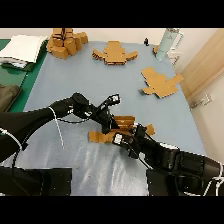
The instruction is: Fold the box.
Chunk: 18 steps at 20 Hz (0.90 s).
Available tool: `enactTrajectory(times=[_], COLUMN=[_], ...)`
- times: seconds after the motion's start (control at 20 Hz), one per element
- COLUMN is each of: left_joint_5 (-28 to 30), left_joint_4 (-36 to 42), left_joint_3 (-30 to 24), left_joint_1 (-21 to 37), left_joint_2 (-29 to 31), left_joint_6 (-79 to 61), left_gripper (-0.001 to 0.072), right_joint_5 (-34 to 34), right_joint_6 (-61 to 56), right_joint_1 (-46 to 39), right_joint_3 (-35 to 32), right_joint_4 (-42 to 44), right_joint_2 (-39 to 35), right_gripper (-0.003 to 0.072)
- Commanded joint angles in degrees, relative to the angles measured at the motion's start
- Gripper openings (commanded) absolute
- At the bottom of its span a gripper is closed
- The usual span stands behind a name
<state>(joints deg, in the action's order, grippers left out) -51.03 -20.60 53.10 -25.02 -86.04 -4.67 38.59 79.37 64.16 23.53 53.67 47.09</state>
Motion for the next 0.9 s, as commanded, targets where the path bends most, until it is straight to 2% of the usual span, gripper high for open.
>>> enactTrajectory(times=[0.0,0.15,0.2,0.4,0.55,0.85], left_joint_5=[0.00,0.00,0.00,0.00,0.00,0.00], left_joint_4=[0.00,-0.02,0.00,-0.02,-0.02,-0.02], left_joint_3=[0.04,0.04,0.02,0.04,0.04,0.04], left_joint_1=[0.00,0.00,0.00,0.00,0.00,0.00], left_joint_2=[-0.04,-0.04,-0.04,-0.04,-0.04,-0.04], left_joint_6=[-0.02,-0.02,0.00,0.00,0.00,0.00], left_gripper=[0.0012,0.0012,0.0012,0.0012,0.0012,0.0012], right_joint_5=[0.00,0.24,0.33,0.83,0.37,-2.12], right_joint_6=[-7.32,-7.65,-8.24,-5.35,0.94,34.80], right_joint_1=[-0.57,-0.57,-0.61,-0.76,-4.94,-19.74], right_joint_3=[0.15,0.15,0.15,-0.20,-0.35,-0.33], right_joint_4=[-1.79,-2.01,-2.01,-1.60,1.81,27.45], right_joint_2=[-0.26,-0.33,-0.33,-1.05,-2.36,-5.60], right_gripper=[0.0483,0.0497,0.0719,0.0720,0.0720,0.0720])
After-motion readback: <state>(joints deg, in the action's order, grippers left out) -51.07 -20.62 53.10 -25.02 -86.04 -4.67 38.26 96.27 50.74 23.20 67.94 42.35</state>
